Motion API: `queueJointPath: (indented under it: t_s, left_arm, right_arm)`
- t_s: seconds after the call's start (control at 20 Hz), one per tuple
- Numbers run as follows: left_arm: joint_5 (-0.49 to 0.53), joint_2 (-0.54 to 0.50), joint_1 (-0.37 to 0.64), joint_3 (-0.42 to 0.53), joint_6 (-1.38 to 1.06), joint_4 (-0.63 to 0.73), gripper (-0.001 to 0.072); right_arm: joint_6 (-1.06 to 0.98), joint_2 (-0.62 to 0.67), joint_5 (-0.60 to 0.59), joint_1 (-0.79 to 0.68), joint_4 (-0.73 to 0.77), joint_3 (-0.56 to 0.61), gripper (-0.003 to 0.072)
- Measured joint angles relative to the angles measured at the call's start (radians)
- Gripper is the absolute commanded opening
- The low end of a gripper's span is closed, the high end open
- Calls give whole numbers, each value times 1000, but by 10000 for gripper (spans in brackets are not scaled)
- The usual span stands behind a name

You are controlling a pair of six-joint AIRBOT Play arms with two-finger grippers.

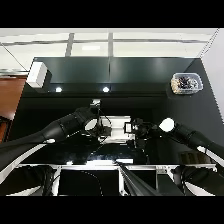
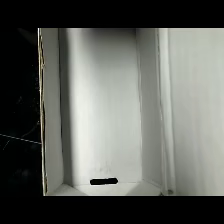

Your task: Fold the box and place the chain.

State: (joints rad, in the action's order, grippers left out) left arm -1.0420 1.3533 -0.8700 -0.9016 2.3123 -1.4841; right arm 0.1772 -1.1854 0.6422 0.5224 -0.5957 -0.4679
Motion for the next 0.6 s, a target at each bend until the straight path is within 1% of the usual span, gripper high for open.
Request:
queueJointPath:
  t_s: [0.25, 0.3, 0.35, 0.4, 0.45, 0.6]
  left_arm:
    - [-27, 34, -2, -35, 52, 3, 309]
    - [-40, 43, -3, -44, 58, 3, 249]
    - [-43, 51, -4, -50, 62, 5, 138]
    - [-44, 55, -6, -56, 64, 8, 95]
    - [-50, 60, -9, -59, 67, 6, 67]
    - [-59, 65, -15, -66, 75, 5, 65]
  right_arm:
    - [0, 0, 0, 0, 0, 0, 192]
    - [0, 0, 0, 0, 0, 0, 193]
    - [0, 0, 0, 0, 0, 0, 193]
    - [0, 0, 0, 0, 0, 0, 192]
    - [0, 0, 0, 0, 0, 0, 192]
    - [0, 0, 0, 0, 0, 0, 192]
